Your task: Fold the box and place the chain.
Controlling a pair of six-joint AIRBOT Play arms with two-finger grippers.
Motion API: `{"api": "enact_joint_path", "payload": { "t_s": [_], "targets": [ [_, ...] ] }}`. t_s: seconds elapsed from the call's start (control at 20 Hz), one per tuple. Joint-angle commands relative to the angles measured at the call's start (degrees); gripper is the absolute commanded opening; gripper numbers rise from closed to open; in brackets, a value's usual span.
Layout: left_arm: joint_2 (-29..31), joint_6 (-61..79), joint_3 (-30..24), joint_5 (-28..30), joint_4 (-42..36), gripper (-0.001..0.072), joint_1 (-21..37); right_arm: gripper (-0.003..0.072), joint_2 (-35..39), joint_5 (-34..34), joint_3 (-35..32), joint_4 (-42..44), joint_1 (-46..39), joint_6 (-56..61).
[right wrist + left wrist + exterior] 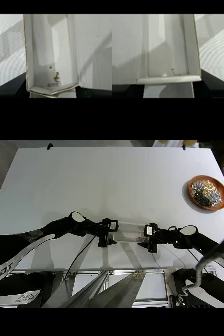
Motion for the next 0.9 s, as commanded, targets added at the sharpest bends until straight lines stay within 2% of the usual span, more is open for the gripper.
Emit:
{"api": "enact_joint_path", "payload": {
  "t_s": [0.0,0.05,0.85],
  "targets": [
    [-0.17,-0.13,0.13,0.2,-0.13,0.0243,-0.07,0.0319,0.0,0.07,-0.02,-0.02,0.07,-0.02],
    [-0.17,-0.15,0.13,0.22,-0.09,0.0203,-0.04,0.0319,0.0,0.07,-0.02,-0.02,0.07,-0.02],
    [-0.17,-1.05,0.13,-0.26,-0.02,0.021,-0.07,0.0319,0.0,0.31,-0.02,0.17,0.07,-0.02]
  ]
}}
